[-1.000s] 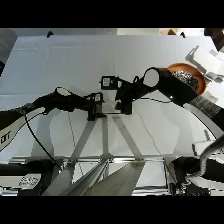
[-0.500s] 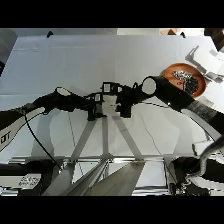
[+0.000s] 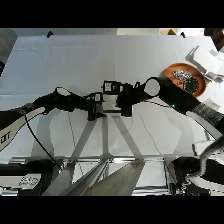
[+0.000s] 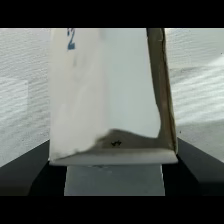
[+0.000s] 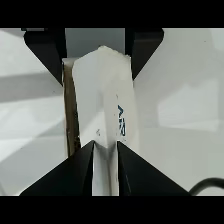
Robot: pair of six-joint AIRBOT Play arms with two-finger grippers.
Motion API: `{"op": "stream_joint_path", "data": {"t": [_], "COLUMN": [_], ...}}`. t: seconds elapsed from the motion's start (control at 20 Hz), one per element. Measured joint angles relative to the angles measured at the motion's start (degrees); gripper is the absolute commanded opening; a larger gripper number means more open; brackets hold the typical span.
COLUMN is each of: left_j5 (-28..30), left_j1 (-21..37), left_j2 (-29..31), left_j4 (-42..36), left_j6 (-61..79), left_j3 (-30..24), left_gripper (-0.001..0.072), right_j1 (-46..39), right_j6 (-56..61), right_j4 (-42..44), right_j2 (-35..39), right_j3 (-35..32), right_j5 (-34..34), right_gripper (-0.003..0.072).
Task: Fold the box and place the chain.
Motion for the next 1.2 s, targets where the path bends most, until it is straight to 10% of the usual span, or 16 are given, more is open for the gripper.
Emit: {"op": "stream_joint_path", "data": {"t": [1.2], "left_j5": [-0.22], "left_j1": [0.0], "left_j2": [-0.02], "left_j4": [0.11], "left_j6": [0.11], "left_j3": [0.0], "left_gripper": [0.0213], "right_j1": [0.85], "right_j6": [0.33], "right_j4": [3.54], "right_j2": [-0.39], "right_j3": [-3.45], "right_j5": [-0.94], "right_gripper": [0.0209]}}
